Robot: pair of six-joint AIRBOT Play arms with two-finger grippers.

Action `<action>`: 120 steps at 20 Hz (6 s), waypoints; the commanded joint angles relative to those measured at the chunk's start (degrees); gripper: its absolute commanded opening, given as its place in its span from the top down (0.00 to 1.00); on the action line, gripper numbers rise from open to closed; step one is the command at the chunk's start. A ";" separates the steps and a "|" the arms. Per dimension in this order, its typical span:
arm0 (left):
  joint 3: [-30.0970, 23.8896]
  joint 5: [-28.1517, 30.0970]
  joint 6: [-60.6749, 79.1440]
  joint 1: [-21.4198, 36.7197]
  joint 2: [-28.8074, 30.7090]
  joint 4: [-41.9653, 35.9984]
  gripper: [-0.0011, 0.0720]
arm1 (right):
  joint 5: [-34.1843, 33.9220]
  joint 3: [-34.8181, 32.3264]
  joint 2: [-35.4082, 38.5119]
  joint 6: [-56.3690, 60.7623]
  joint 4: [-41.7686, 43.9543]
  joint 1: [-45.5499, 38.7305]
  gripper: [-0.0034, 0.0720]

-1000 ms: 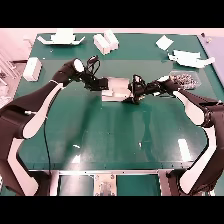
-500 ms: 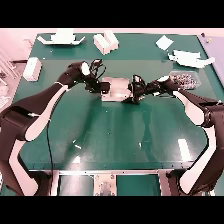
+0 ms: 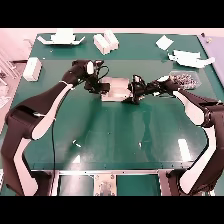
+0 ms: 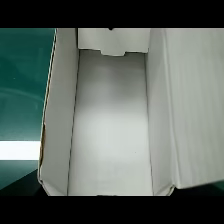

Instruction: Fold the box and place the chain.

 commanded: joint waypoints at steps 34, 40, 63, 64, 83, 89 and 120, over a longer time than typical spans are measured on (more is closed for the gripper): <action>7.43 -4.17 -13.44 -1.57 -5.81 2.29 0.86 | 0.00 0.00 0.02 0.02 0.00 0.02 0.21; 7.43 -5.31 -12.00 -1.57 -5.81 2.34 0.95 | 0.00 0.00 0.02 0.02 0.02 0.02 0.21; 8.00 -6.47 -10.45 -1.57 -5.79 0.11 0.23 | 0.02 0.00 0.02 0.00 0.02 0.02 0.22; 8.22 -6.64 -10.16 -1.53 -5.44 0.09 0.17 | 0.00 0.00 0.02 0.02 0.02 0.02 0.21; 8.02 -17.00 35.06 15.93 4.72 -13.64 0.17 | 0.00 0.00 0.02 0.02 0.02 0.02 0.21; 5.62 -11.87 62.36 16.37 4.33 -18.86 0.17 | 0.00 0.00 0.02 0.00 0.02 0.02 0.21; -16.31 0.59 122.31 17.66 0.74 -47.34 0.01 | 0.00 0.00 0.02 0.02 0.02 0.02 0.21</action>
